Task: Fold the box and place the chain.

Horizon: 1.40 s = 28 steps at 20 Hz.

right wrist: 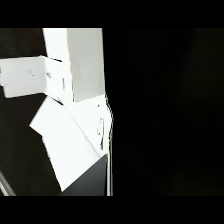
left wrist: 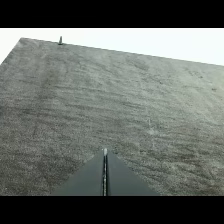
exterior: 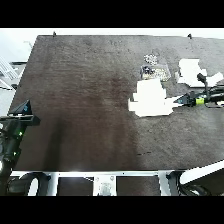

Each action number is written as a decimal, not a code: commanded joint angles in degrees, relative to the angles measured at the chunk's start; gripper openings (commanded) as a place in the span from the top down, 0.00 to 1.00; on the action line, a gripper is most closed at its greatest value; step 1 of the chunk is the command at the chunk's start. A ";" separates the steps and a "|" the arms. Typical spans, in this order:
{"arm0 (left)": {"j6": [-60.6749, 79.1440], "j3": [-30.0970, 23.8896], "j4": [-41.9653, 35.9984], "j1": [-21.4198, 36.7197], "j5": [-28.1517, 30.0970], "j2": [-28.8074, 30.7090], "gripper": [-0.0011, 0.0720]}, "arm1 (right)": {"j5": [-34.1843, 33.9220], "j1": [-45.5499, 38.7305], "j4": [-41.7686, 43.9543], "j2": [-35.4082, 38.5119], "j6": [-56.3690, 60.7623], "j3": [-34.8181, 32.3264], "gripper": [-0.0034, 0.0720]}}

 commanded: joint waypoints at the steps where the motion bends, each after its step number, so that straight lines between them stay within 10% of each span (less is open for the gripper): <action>1: 0.00 -0.02 0.02 0.02 0.04 0.02 0.96 | -5.49 4.63 7.41 4.02 0.76 -10.27 0.95; 11: 0.00 -0.02 0.02 0.02 0.02 0.02 0.96 | -32.06 33.70 19.74 4.07 4.55 -12.48 0.95; 28: 0.00 -0.02 0.02 0.02 1.38 0.02 0.96 | -27.36 34.47 6.03 -0.74 12.98 -1.01 0.94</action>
